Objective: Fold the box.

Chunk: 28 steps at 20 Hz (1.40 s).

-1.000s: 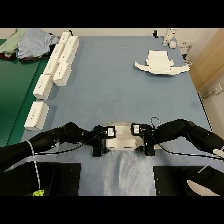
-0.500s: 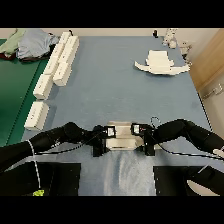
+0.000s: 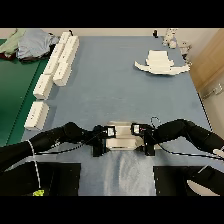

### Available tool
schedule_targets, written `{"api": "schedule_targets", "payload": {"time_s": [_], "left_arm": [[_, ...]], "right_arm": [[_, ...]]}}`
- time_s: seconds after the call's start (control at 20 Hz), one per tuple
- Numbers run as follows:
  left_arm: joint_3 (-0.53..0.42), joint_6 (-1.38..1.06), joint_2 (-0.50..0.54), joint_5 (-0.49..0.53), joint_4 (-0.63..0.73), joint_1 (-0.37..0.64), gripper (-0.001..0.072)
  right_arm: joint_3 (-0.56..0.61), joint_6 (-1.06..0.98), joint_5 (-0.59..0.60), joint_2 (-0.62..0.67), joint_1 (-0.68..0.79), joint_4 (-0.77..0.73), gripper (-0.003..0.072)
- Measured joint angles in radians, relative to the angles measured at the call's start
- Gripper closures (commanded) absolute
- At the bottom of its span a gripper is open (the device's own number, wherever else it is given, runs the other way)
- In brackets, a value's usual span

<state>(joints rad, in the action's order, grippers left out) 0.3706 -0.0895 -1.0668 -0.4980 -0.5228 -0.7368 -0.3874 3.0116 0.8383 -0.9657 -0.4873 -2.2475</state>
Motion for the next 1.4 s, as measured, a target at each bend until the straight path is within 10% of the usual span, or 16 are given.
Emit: {"api": "schedule_targets", "payload": {"time_s": [0.5, 0.6, 1.1, 1.25, 1.4], "left_arm": [[0.0, 0.0, 0.0, -0.002, 0.0, 0.0, 0.0185], [0.0, 0.0, 0.0, -0.002, 0.0, 0.0, 0.0184], [-0.002, 0.0, 0.0, -0.002, 0.0, 0.001, 0.0184], [-0.002, 0.0, 0.0, -0.002, 0.0, 0.001, 0.0184], [-0.002, 0.0, 0.0, -0.002, 0.0, 0.001, 0.0185]], "right_arm": [[0.0, 0.0, -0.002, 0.0, 0.0, 0.002, 0.0205], [0.0, 0.0, -0.003, 0.0, -0.001, 0.006, -0.0024], [-0.025, -0.276, 0.066, 0.124, -0.001, 0.214, -0.0023], [-0.074, -0.498, 0.209, 0.221, -0.001, 0.34, -0.001], [-0.126, -0.779, 0.32, 0.303, -0.001, 0.354, 0.0242]]}}
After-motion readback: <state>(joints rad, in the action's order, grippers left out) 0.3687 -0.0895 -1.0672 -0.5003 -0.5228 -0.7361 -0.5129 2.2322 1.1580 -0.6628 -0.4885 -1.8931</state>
